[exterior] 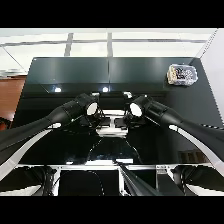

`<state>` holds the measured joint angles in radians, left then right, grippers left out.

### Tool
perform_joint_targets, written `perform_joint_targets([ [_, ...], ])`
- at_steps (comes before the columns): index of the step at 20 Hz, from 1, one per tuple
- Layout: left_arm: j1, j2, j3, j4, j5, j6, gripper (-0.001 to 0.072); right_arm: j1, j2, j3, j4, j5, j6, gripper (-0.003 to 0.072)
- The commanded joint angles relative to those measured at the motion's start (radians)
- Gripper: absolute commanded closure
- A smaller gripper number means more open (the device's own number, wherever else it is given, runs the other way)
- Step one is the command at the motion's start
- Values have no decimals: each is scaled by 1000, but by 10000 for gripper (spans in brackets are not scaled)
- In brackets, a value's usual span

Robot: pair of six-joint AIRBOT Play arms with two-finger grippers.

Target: Fold the box and place the chain.

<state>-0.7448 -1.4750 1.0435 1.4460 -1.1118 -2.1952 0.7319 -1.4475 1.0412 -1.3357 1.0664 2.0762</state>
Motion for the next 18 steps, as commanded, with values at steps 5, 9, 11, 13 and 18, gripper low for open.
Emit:
perform_joint_targets([
  [5, 0, 0, 0, 0, -1, 0, 683, 22, -73, 52, -36, 56, 136, 383],
  [9, 0, 0, 0, 0, -4, 0, 682, 23, -74, 52, -33, 63, 136, 662],
  [11, 0, 0, 0, 0, -4, 0, 683, 23, -74, 52, -28, 63, 136, 663],
  [13, 0, 0, 0, 0, -4, 0, 683, 23, -74, 52, -27, 63, 143, 660],
  [18, 0, 0, 0, 0, -4, 0, 683, 23, -74, 52, -25, 63, 142, 663],
])
